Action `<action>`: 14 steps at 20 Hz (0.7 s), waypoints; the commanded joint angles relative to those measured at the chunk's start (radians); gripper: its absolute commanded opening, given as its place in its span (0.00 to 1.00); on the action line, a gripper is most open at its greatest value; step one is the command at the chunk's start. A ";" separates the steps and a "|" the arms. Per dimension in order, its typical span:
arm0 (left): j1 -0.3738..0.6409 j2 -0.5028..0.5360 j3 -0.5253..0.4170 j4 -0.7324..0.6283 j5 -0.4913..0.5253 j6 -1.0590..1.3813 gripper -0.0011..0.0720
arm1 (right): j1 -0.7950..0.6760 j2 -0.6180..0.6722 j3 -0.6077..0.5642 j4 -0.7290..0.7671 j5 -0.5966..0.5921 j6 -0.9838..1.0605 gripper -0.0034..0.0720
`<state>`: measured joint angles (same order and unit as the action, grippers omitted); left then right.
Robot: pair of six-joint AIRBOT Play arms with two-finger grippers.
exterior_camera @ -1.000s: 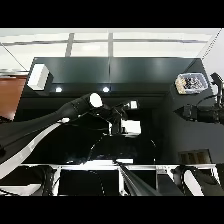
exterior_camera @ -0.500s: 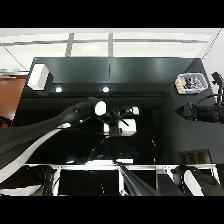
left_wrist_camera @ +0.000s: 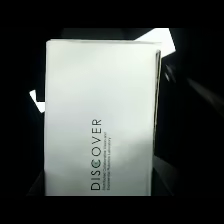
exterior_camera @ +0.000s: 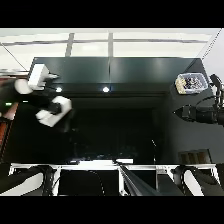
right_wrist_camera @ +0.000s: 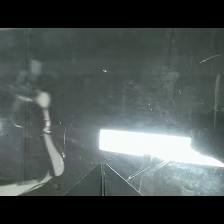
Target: Fold the box and place the chain.
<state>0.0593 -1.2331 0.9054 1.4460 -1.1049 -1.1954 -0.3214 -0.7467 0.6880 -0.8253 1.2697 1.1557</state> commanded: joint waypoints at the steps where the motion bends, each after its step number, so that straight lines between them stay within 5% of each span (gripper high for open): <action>1: 0.342 0.005 0.001 0.034 0.058 -0.121 0.47 | 0.000 0.000 -0.019 0.001 -0.026 0.000 0.06; 5: 0.448 -0.129 0.108 -0.064 0.060 0.049 0.47 | 0.000 0.000 -0.036 0.006 -0.032 0.060 0.06; 9: 0.428 -0.265 0.249 -0.140 0.103 0.168 0.47 | 0.000 0.000 -0.036 0.006 -0.010 0.106 0.06; 14: 0.385 -0.349 0.289 -0.170 0.210 0.205 0.47 | 0.000 0.000 -0.036 0.005 -0.048 0.132 0.06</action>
